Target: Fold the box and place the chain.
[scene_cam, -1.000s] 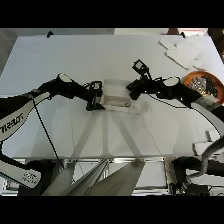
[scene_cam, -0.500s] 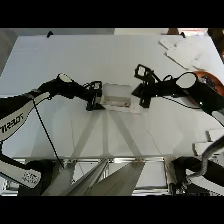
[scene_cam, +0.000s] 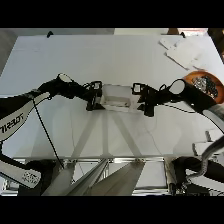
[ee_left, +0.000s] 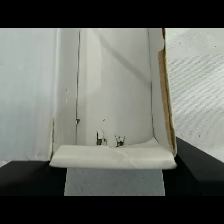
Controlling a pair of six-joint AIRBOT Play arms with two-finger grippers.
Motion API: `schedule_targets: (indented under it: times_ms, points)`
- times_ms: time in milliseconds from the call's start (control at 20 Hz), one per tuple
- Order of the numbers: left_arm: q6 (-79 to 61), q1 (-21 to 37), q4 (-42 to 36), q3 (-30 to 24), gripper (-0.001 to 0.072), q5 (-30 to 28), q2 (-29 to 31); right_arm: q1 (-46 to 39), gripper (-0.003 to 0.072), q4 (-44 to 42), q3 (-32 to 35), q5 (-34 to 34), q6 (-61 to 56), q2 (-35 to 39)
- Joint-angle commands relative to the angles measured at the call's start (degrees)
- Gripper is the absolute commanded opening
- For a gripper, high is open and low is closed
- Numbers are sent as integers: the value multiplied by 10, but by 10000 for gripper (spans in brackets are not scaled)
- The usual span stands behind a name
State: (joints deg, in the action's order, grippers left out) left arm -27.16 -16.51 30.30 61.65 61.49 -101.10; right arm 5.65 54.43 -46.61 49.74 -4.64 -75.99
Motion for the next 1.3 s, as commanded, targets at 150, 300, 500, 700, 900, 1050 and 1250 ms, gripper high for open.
schedule_targets:
  times_ms: [150, 300, 500, 700, 900, 1050, 1250]
  points:
    - [0, 0, 0, 0, 376, 0, 0, 0, 318, -133, 2, -56, 130, -48]
    - [0, 0, 0, 0, 376, 0, 0, 0, 266, -172, 2, -67, 168, -52]
    - [0, 0, 0, 0, 376, 0, 0, 1, 216, -176, 2, -51, 186, -61]
    - [0, 0, 0, 0, 376, 0, 0, 15, 156, -176, 2, -50, 187, -71]
    - [0, 0, 0, 0, 376, 0, 0, 28, 156, -176, 2, -53, 187, -82]
    - [0, 0, 0, 0, 376, 0, 0, 28, 156, -179, 2, -57, 186, -84]
    - [2, 0, 0, 0, 376, 0, 0, 28, 183, -222, 2, -83, 186, -84]
